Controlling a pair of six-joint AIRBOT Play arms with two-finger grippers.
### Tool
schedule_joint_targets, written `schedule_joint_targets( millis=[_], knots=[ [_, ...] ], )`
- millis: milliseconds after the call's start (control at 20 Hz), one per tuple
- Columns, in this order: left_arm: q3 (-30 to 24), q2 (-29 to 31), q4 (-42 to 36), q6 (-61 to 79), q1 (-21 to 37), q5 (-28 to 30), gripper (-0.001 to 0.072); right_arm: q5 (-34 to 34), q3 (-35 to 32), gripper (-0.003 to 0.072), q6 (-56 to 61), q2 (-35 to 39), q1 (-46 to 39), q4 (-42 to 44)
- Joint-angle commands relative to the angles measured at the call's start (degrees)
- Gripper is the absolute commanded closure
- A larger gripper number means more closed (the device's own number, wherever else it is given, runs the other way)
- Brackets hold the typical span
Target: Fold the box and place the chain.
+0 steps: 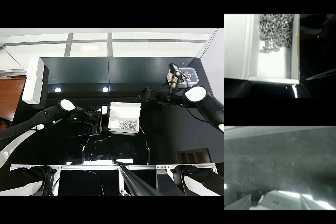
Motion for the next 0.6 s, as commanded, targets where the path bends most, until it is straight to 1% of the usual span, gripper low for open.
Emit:
schedule_joint_targets(
  millis=[0, 50, 150, 250, 400, 500, 550],
  knots=[
    [0.0, 0.0, 0.0, -0.1, 0.0, 0.4, 0.0359, 0.9, 2.6, -0.0022, -14.3, -6.3, 1.7, 3.1],
    [0.0, 0.0, 0.0, -0.1, 0.0, 0.4, 0.0359, 4.5, 3.1, -0.0021, -20.6, -6.1, 1.8, 3.1],
    [0.0, 0.0, 0.0, -0.1, 0.0, 0.4, 0.0359, 15.8, 5.6, -0.0021, -34.6, -5.4, 1.8, 1.5],
    [0.0, 0.0, 0.0, -0.1, 0.0, 0.4, 0.0359, 23.1, 7.9, -0.0021, -44.0, -3.5, 1.8, 1.0],
    [0.0, 0.0, 0.0, -0.2, 0.0, 0.5, 0.0359, 27.2, 7.8, -0.0021, -47.2, -2.2, 3.5, 1.1],
    [0.0, 0.0, 0.0, -0.2, 0.0, 0.5, 0.0359, 26.5, 5.4, -0.0021, -53.1, -2.2, 6.3, -0.4],
    [0.0, 0.0, 0.0, -0.1, 0.0, 0.5, 0.0359, 25.9, 4.3, -0.0021, -55.3, -2.2, 8.0, -2.4]
  ],
)
